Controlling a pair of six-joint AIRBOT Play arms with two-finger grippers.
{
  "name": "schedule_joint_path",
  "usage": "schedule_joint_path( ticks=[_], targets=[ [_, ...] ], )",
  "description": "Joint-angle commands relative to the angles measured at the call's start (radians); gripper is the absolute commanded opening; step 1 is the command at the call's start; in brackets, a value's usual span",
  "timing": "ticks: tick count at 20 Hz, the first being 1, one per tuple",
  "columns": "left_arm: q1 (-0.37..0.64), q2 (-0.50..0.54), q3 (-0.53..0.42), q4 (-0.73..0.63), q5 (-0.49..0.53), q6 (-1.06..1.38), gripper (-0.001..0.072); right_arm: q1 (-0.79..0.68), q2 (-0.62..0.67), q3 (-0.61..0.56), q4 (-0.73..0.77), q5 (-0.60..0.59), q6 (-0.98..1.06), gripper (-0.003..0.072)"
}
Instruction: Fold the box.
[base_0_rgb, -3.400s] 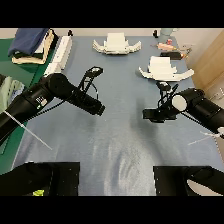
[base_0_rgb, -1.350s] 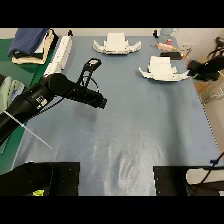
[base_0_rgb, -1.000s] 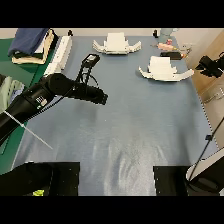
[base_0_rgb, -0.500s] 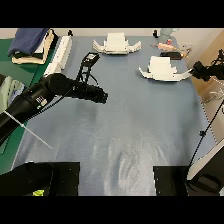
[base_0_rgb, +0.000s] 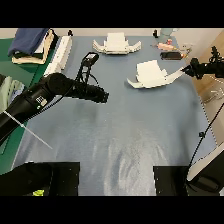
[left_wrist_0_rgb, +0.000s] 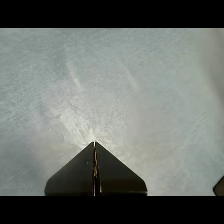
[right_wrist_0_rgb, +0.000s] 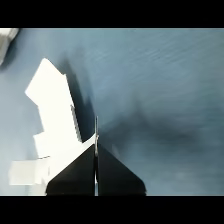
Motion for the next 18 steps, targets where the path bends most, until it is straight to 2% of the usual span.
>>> schedule_joint_path(
  ticks=[1,4,9,12,15,18],
  targets=[
    [0.0,0.001,0.0,-0.031,-0.041,-0.031,0.0014,0.04,0.167,-0.202,-0.015,0.009,-0.018,-0.0003],
    [0.005,0.001,0.0,-0.029,-0.081,-0.032,0.0014,0.079,0.4,-0.516,-0.021,-0.109,-0.05,-0.0003],
    [0.031,0.006,0.0,-0.028,-0.165,-0.032,0.0014,0.171,0.866,-1.109,-0.02,-0.325,-0.05,-0.0003],
    [0.067,0.025,0.0,-0.027,-0.245,-0.029,0.0013,0.263,1.122,-1.403,-0.02,-0.419,0.048,-0.0003],
    [0.106,0.056,-0.001,-0.024,-0.298,-0.023,0.0013,0.365,1.307,-1.603,-0.022,-0.471,0.146,-0.0003],
    [0.128,0.075,-0.003,-0.023,-0.347,0.003,0.0013,0.435,1.425,-1.699,-0.058,-0.476,0.266,-0.0002]
  ],
)
